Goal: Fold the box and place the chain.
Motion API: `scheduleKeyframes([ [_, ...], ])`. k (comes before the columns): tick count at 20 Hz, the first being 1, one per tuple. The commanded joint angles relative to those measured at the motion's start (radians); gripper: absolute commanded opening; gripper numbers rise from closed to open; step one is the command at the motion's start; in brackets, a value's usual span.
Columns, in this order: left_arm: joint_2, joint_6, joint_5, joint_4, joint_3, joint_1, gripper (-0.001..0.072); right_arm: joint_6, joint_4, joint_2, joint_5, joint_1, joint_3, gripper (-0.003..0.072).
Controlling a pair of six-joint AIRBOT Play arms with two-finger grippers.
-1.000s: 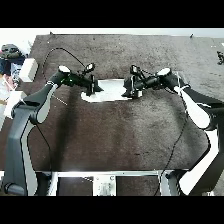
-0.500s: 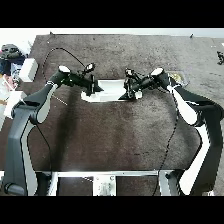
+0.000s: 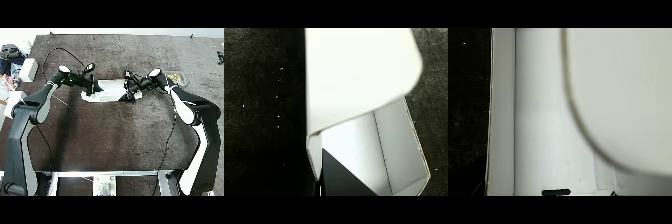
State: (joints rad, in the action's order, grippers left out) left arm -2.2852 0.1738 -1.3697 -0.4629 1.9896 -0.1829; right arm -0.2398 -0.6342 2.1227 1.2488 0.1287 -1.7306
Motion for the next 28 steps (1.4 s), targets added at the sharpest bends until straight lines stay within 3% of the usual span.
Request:
scheduleKeyframes([
  [1, 0.0, 0.0, 0.0, -0.001, 0.0, 0.0, 0.0013, 0.001, -0.014, 0.002, -0.002, 0.0, -0.001, 0.0585],
  [10, 0.0, 0.0, 0.0, 0.0, 0.0, 0.0, 0.0013, 0.002, -0.043, 0.002, -0.021, 0.0, -0.001, 0.0584],
  [12, 0.0, -0.001, 0.0, 0.0, 0.0, 0.0, 0.0013, 0.001, -0.043, 0.002, -0.026, 0.0, -0.001, 0.047],
  [14, 0.0, 0.0, 0.001, 0.0, 0.0, 0.0, 0.0013, 0.001, -0.043, 0.002, -0.027, 0.0, -0.001, 0.046],
  [15, 0.0, 0.0, 0.0, 0.0, 0.0, 0.0, 0.0012, 0.001, -0.043, 0.002, -0.027, 0.0, -0.001, 0.0374],
  [16, 0.0, 0.0, 0.001, 0.0, 0.0, 0.0, 0.0013, 0.001, -0.043, 0.002, -0.031, 0.0, -0.001, 0.0345],
  [28, 0.0, 0.0, 0.0, 0.0, 0.0, 0.0, 0.0013, 0.001, -0.043, 0.001, -0.041, 0.0, -0.001, 0.0346],
])
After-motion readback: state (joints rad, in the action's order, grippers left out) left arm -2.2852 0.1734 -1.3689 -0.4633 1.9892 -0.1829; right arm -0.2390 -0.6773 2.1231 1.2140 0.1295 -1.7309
